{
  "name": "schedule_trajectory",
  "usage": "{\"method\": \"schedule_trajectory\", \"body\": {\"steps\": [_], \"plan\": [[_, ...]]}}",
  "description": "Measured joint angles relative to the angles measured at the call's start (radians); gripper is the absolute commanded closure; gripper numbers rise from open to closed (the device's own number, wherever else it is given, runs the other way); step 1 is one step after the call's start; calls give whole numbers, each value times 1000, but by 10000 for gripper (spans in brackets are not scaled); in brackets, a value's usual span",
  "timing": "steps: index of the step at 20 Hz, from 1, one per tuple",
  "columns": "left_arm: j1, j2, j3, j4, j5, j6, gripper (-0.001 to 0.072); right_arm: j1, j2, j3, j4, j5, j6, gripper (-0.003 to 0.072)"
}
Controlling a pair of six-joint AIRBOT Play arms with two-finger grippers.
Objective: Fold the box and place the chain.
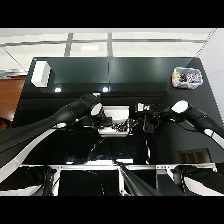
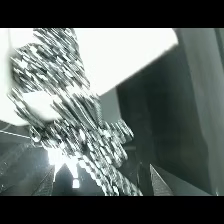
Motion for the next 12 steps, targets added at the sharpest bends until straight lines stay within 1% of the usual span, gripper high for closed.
{"method": "schedule_trajectory", "body": {"steps": [4, 11, 12], "plan": [[0, 0, 0, 0, 0, 0, 681, 56, -51, 19, -10, 2, -61, -18], [0, 0, 0, 0, 0, 0, 681, 80, -92, 32, -17, -6, -88, -16], [0, 0, 0, 0, 0, 0, 681, 80, -96, 32, -16, -7, -86, 165]]}}
